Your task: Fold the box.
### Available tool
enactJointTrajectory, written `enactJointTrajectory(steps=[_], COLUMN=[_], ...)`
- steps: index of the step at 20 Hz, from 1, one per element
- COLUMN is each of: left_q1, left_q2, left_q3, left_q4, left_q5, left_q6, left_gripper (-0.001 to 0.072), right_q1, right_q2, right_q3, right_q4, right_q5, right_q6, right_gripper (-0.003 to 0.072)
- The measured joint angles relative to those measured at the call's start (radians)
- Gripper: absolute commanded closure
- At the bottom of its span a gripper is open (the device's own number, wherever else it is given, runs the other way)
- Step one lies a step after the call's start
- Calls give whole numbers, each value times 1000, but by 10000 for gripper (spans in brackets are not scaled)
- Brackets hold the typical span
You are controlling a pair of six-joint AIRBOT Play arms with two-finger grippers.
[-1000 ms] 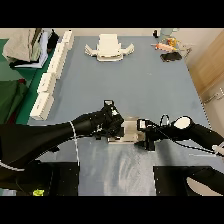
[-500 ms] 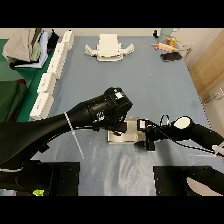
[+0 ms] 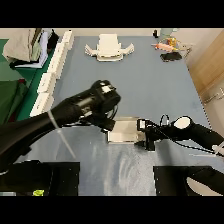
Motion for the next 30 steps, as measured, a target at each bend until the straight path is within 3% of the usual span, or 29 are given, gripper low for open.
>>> enactJointTrajectory(steps=[3,4,5,6,9,10,11,15,19,25,30], left_q1=[97,138,189,241,404,444,473,520,520,470,407], left_q2=[194,254,311,353,428,438,447,432,350,212,177], left_q3=[-182,-246,-314,-373,-530,-570,-607,-712,-761,-777,-779], left_q4=[-33,-67,-116,-168,-406,-475,-555,-848,-988,-1115,-1219], left_q5=[143,199,257,307,403,434,475,646,753,829,903], left_q6=[169,248,356,476,917,1054,1194,1678,2034,2300,2376], left_gripper=[111,223,548,687,690,450,21,19,13,12,12], right_q1=[0,0,0,0,0,0,0,0,0,0,0], right_q2=[0,0,0,0,0,0,0,0,0,0,0], right_q3=[0,0,0,0,0,0,0,0,0,0,0], right_q4=[0,0,0,0,0,0,0,0,0,0,0], right_q5=[0,0,0,0,0,0,0,0,0,0,0], right_q6=[0,0,0,0,0,0,0,0,0,0,0], right_gripper=[217,218,217,217,217,218,217,218,217,218,218])
